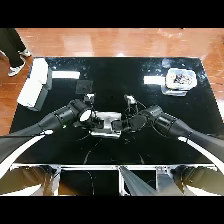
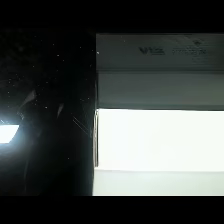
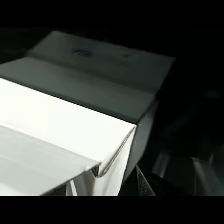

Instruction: Fold the box and place the chain.

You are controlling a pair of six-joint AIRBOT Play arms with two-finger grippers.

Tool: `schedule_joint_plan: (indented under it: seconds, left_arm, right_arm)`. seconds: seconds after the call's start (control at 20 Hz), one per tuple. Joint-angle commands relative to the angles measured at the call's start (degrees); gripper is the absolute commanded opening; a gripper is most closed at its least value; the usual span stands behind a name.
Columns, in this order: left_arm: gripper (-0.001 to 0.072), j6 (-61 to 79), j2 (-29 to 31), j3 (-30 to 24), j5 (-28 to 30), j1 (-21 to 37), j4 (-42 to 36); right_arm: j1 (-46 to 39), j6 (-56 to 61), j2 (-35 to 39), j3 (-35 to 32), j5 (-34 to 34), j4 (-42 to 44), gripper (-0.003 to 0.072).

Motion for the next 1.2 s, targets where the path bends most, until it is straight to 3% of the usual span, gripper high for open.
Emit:
schedule_joint_plan:
  seconds: [0.0, 0.25, 0.3, 0.5, 1.0, 1.05, 1.15]
  left_arm:
    - [0.0025, 0.0, 0.0, 0.02, 0.0, -0.04, 0.0]
    - [0.0025, 0.0, 0.02, 0.02, 0.0, -0.02, 0.0]
    - [0.0025, 0.0, 0.02, 0.02, 0.0, -0.02, 0.0]
    - [0.0025, 0.0, 0.02, 0.02, -0.02, -0.02, 0.0]
    - [0.0025, 0.02, 0.02, 0.02, 0.0, -0.04, 0.0]
    - [0.0025, 0.02, 0.02, 0.02, 0.0, -0.04, 0.0]
    - [0.0025, 0.11, 0.02, 0.02, -0.04, -0.04, 0.0]
  right_arm:
    - [1.42, 4.94, -1.05, 2.01, -1.62, -4.81, 0.0472]
    - [2.05, 7.58, -4.59, 6.29, -6.54, -6.49, 0.0465]
    - [2.29, 7.56, -5.01, 6.84, -6.91, -6.93, 0.0337]
    - [2.78, 9.11, -5.42, 7.78, -7.19, -7.89, 0.0337]
    - [4.44, 13.42, -9.53, 13.66, -15.08, -14.51, 0.0336]
    - [4.87, 13.53, -10.19, 14.4, -15.72, -14.6, 0.0301]
    - [5.79, 14.05, -11.13, 15.72, -16.26, -14.93, 0.0301]
